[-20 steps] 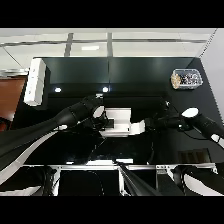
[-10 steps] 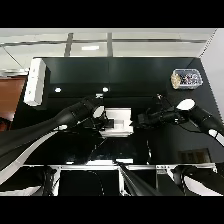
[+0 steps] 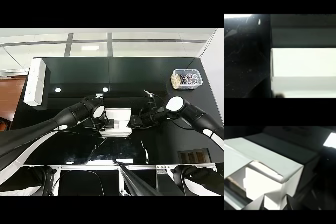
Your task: Fold the box and place the chain.
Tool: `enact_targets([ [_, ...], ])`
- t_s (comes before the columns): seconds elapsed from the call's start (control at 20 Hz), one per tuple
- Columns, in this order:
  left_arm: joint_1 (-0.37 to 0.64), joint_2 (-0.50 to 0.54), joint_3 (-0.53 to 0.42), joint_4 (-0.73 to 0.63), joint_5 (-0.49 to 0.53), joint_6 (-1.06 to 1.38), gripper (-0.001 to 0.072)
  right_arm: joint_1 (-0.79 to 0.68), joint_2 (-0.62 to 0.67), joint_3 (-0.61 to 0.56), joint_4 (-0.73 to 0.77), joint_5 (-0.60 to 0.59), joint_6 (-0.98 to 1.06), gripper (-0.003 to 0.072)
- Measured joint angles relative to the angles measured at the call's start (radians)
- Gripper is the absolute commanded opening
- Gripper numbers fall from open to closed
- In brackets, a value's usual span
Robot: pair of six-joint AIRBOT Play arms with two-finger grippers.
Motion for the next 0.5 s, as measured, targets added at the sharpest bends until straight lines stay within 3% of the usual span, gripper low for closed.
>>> enact_targets([
  [0.5, 0.0, 0.0, 0.0, 0.0, 0.0, 0.0, 0.0028, 0.184, -0.114, 0.147, -0.307, -0.007, 0.341, 0.0298],
])
